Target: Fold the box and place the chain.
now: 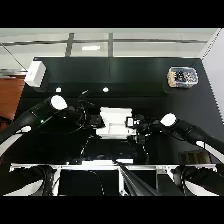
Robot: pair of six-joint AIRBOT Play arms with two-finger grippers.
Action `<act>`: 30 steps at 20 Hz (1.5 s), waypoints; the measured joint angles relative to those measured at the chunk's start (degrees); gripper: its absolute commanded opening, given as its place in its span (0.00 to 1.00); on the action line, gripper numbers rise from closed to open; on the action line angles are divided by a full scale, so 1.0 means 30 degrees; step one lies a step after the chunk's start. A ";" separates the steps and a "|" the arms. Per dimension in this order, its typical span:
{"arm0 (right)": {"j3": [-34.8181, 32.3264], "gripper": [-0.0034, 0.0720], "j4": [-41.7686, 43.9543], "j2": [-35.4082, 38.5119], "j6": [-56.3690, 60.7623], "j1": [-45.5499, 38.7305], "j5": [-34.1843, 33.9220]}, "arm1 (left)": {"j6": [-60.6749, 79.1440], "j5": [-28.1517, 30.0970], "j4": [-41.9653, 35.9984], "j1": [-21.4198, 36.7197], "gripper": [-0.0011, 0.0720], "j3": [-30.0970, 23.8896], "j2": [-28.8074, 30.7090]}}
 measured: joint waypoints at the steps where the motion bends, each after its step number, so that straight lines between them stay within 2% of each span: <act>1: -0.0007 0.13 0.0007 0.0000 0.0000 0.0000 0.0000 | -0.0459 0.0153 0.0306 -0.0211 0.69 0.0051 0.0000; 7: -0.0007 0.13 0.0000 0.0000 0.0000 0.0000 -0.0007 | -0.3570 0.1413 0.2091 -0.1617 0.69 0.0321 0.0000; 12: -0.0007 0.13 0.0007 0.0000 0.0000 0.0000 -0.0007 | -0.7176 0.1603 0.5530 -0.3009 0.69 0.0933 -0.0255; 20: 0.0000 0.13 0.0007 0.0000 0.0000 0.0000 -0.0007 | -1.2371 -0.1457 1.1548 -0.5566 0.69 0.4167 -0.2718; 26: -0.0007 0.13 0.0000 0.0000 0.0000 0.0000 0.0000 | -1.5540 -0.2004 1.3209 -0.6929 0.69 0.5151 -0.3300; 28: -0.0007 0.13 0.0000 0.0000 0.0000 0.0000 0.0000 | -1.6575 -0.2025 1.3551 -0.7082 0.65 0.5246 -0.3446; 29: -0.0007 0.13 0.0007 0.0000 0.0000 0.0000 0.0000 | -1.6968 -0.2018 1.3617 -0.7133 0.52 0.5260 -0.3483; 30: -0.0007 0.13 0.0000 0.0000 0.0007 0.0000 0.0000 | -1.7274 -0.2011 1.3668 -0.7162 0.49 0.5282 -0.3526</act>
